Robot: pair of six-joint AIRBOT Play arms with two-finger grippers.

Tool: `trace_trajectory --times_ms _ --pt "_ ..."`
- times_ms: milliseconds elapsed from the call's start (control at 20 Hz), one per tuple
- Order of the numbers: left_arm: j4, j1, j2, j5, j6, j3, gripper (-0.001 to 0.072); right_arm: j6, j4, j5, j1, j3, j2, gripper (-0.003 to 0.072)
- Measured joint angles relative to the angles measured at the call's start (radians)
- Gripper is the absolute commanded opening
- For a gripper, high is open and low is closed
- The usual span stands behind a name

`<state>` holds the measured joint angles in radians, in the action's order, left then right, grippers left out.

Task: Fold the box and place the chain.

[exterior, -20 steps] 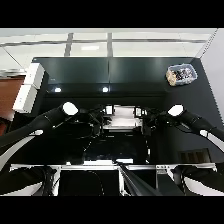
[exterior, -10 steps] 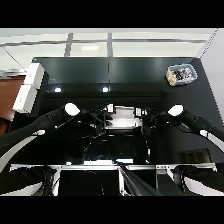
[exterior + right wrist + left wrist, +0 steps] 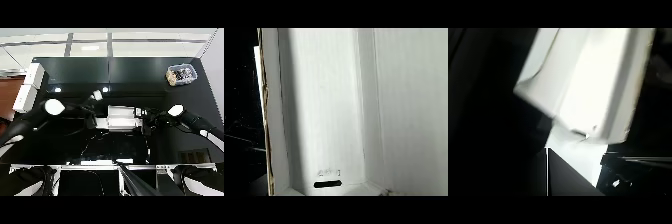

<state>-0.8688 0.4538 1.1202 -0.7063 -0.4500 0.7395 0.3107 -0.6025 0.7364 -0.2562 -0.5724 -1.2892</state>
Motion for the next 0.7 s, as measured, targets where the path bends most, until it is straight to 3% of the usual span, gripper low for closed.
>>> trace_trajectory --times_ms 200,400,700 --pt "-0.102 -0.188 -0.034 -0.118 -0.548 -0.021 0.0027 0.000 0.000 0.000 0.000 0.000 0.000 0.0132" --pt "0.058 -0.333 0.056 -0.242 -0.778 -0.063 0.0025 0.000 0.000 0.000 0.000 0.000 0.000 0.0132" --pt "0.239 -0.310 0.250 -0.266 -0.813 -0.060 0.0025 0.000 0.000 0.000 0.000 0.000 0.000 0.0132"
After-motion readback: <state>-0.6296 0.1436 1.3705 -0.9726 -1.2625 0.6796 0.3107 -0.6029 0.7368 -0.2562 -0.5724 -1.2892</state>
